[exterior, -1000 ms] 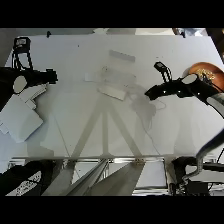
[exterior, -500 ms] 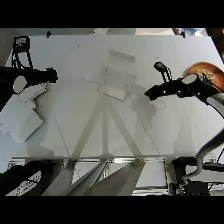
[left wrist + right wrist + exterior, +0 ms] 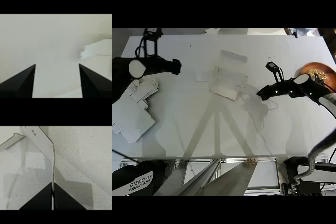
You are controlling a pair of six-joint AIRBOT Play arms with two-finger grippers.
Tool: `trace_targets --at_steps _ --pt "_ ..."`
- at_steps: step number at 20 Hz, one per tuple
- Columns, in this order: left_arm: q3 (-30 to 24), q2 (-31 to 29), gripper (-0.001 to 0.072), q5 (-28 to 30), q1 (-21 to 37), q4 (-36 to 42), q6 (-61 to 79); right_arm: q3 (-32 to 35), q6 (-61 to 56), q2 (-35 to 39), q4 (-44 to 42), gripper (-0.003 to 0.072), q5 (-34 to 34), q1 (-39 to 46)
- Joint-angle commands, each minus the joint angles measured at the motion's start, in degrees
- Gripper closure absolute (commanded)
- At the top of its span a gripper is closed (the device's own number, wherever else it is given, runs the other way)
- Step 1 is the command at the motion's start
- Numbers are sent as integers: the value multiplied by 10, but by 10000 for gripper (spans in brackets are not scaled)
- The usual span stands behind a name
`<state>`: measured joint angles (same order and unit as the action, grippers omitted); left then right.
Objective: Fold the box and place the chain.
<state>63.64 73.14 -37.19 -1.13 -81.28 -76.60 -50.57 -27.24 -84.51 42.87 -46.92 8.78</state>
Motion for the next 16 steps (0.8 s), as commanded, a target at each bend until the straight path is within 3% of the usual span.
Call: trace_targets --at_steps 1,3,4,5,7,9,10,11,16 --pt "108 101 173 -95 0 265 303 0 0 0 0 671 0 -1" --pt "159 155 154 -110 1 322 334 0 0 0 0 671 0 -1" --pt "185 185 47 -122 3 334 334 0 0 0 0 671 0 -1" --pt "216 216 -3 -149 6 342 332 0 0 0 0 671 0 -1" --pt "289 283 5 -225 11 363 332 0 0 0 0 671 0 -1" --pt "344 332 250 -257 12 383 333 0 0 0 0 671 0 -1" --pt "362 349 169 -253 11 390 334 0 0 0 0 671 0 -1" --pt "376 362 -1 -249 11 399 333 0 0 0 0 671 0 -1" --pt "386 372 -3 -249 10 456 494 0 0 0 0 671 0 -1"
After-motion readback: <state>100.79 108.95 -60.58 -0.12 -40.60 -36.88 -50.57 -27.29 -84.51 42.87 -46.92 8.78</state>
